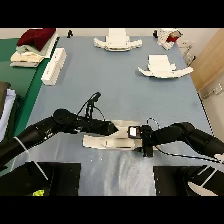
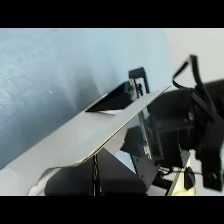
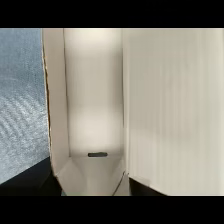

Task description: Fold the box.

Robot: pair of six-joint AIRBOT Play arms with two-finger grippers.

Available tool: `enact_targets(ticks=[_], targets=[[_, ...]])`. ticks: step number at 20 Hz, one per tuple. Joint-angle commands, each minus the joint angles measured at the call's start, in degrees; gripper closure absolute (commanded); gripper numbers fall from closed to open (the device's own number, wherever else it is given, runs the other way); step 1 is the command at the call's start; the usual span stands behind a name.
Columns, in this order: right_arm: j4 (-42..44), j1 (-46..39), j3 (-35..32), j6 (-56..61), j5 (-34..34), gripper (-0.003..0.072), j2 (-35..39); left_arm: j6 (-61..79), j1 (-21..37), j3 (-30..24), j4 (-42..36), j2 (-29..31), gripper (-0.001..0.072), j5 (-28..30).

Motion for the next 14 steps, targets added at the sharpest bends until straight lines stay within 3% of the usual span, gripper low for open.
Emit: enact_targets(ticks=[1,8,14], targets=[[0.0,0.0,0.0,-0.1,0.0,0.0170,0.0,-3.1,0.7,0.7,0.7,-3.7,0.0695,3.2],[0.0,0.0,0.0,-0.1,0.0,0.0170,0.0,-5.3,0.7,0.7,1.6,-10.3,0.0696,3.9],[0.0,0.0,0.0,-0.1,0.0,0.0170,0.0,0.0,0.7,3.1,1.7,-8.5,0.0696,0.6]])
